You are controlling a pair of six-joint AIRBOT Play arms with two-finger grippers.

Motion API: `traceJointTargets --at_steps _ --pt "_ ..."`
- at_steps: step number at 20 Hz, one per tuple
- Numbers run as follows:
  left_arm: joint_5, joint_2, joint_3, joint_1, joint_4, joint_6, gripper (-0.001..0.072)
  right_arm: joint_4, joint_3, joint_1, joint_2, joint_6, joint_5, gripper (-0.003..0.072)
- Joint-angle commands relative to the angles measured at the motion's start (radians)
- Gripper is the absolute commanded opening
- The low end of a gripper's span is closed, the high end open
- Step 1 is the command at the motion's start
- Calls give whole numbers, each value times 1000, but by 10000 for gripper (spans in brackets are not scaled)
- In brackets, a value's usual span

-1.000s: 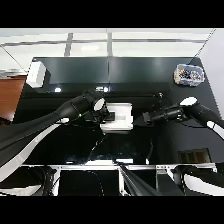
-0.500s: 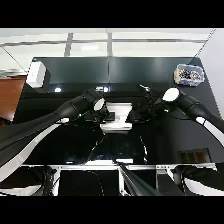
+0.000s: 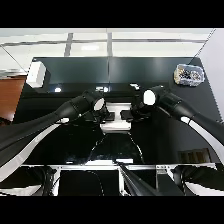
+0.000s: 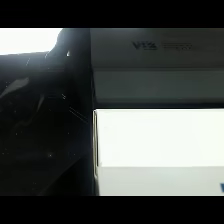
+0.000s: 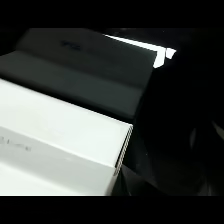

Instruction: Fold the box and place the chain.

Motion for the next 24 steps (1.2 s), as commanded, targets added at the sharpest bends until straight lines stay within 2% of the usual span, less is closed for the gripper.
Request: traceJointTargets --at_steps 1,7,8,9,16,17,18,22,23,24 --pt "-1 0 1 1 0 0 27 -91 24 38 -16 151 30 238" --pt "-2 0 1 1 0 0 27 -102 36 51 -40 228 44 240" --pt "-2 0 1 1 0 0 27 -102 36 55 -41 228 44 333" --pt "-2 0 1 1 0 0 27 -104 36 59 -42 227 46 369" --pt "-19 0 1 1 0 0 27 -114 38 60 -79 247 53 364" --pt "-24 0 1 1 0 0 27 -114 38 60 -86 257 56 349" --pt "-27 0 1 1 0 0 27 -114 41 63 -92 257 60 297" --pt "-27 0 1 1 0 0 27 -138 45 88 -108 288 56 295" --pt "-27 0 1 1 0 0 27 -135 45 88 -112 293 56 103" --pt "-27 0 1 1 0 0 27 -134 45 88 -111 293 50 51"
